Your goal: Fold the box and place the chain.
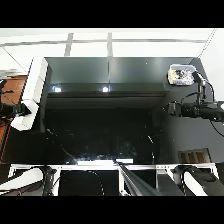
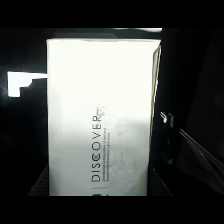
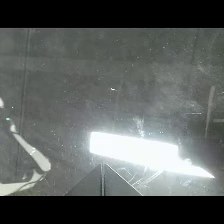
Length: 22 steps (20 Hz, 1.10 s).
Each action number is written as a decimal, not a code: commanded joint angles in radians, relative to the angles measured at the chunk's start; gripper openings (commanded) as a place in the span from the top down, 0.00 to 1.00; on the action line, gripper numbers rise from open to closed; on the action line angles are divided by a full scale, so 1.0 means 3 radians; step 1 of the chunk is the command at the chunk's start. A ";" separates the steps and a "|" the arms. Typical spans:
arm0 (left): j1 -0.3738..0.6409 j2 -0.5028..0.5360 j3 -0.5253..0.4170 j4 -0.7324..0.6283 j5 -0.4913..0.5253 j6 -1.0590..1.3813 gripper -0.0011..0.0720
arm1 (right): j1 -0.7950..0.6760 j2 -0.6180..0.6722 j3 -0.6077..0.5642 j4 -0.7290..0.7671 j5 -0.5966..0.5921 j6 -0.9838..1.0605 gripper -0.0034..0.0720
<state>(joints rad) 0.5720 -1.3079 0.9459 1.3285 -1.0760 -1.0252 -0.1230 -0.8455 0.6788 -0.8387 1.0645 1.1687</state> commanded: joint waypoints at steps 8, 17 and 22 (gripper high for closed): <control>-0.0117 -0.0067 0.0266 -0.0045 0.0151 0.0001 0.01 | 0.0003 0.0001 -0.0003 0.0001 -0.0014 0.0033 0.94; -0.0465 0.0636 0.0694 -0.1088 -0.0174 -0.0584 0.95 | 0.0825 -0.0027 -0.0019 -0.0196 -0.0999 -0.0034 0.94; -0.1278 0.1574 -0.0495 -0.0866 0.0521 -0.0567 0.95 | 0.0979 -0.0149 -0.0202 -0.1003 -0.1756 -0.0031 0.94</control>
<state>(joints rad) 0.3008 -0.9741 0.9596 1.0504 -1.0389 -1.1851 0.1425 -0.8715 0.6422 -1.0073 0.6689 1.1599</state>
